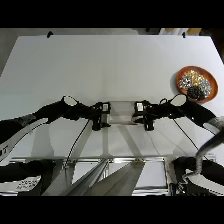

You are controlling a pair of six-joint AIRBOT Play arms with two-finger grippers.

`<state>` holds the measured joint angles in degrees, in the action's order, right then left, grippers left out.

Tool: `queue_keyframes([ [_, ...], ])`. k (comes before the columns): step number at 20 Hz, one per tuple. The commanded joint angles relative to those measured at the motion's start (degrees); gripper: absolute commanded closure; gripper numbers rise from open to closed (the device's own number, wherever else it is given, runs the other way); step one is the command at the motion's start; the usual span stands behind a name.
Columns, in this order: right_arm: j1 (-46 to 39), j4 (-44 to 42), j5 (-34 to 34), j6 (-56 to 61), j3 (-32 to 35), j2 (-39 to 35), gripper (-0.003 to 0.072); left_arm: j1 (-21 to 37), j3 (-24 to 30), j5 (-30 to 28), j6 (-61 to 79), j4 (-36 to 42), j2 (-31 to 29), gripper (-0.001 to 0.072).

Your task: Fold the box and place the chain.

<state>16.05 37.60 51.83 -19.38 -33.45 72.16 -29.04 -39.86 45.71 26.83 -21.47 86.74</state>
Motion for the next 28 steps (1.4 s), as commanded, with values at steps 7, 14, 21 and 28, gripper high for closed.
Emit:
queue_keyframes([
  [7, 0.66, 1.68, -0.55, 9.79, 0.04, -0.46, 0.0337, 0.02, 0.00, -0.02, -0.02, 0.02, -0.04, 0.0557],
  [14, 0.59, 20.90, -0.90, 46.36, 0.04, -12.94, 0.0653, 0.02, 0.00, -0.02, -0.02, 0.02, -0.04, 0.0557],
  [21, -11.10, 21.07, -2.78, 75.82, 0.04, -14.97, 0.0666, 0.00, 0.00, -0.02, -0.02, 0.02, -0.04, 0.0557],
  [28, -18.27, 16.57, 3.61, 83.73, 1.97, -6.75, 0.0666, 0.00, 0.00, -0.02, -0.02, 0.02, -0.04, 0.0557],
])
